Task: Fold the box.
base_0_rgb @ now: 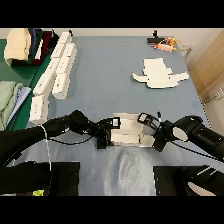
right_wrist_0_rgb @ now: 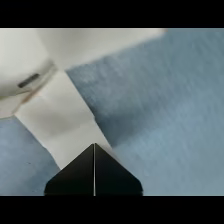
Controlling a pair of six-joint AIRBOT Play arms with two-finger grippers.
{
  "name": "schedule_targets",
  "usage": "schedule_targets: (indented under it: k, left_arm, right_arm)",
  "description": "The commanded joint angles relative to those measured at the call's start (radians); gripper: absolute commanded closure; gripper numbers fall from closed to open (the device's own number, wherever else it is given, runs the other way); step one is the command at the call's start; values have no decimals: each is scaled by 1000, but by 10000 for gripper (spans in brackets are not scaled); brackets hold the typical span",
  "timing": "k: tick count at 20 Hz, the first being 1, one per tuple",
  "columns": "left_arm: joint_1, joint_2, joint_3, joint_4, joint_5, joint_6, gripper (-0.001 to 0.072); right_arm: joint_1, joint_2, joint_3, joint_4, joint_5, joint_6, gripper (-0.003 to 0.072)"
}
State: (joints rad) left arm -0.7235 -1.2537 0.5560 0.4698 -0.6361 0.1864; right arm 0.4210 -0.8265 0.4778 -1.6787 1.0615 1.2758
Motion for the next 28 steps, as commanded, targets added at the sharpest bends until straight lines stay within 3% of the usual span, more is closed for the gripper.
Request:
schedule_targets:
  k: [1, 3, 7, 15, 22, 24, 28]
  left_arm:
    - [0, 0, 0, 0, 0, -1, 184]
    - [0, 0, 0, 0, 0, -1, 184]
    - [0, 0, 0, 0, 0, -1, 184]
    - [0, 0, 0, 0, 0, -1, 184]
    - [0, 0, 0, 0, 0, -1, 185]
    - [0, 0, 0, 0, 0, -1, 184]
    - [0, 0, 0, 0, 0, -1, 184]
  right_arm:
    - [-61, 44, 61, -312, 203, 499, 685]
    - [-186, 42, 71, -267, 246, 602, 685]
    - [-410, -26, 65, 99, 208, 506, 685]
    - [-433, -90, 65, 528, 183, 293, 685]
    - [-433, 2, 73, 579, 215, 257, 683]
    - [-431, 7, 71, 580, 213, 256, 561]
    - [-430, 6, 51, 607, 202, 230, 543]
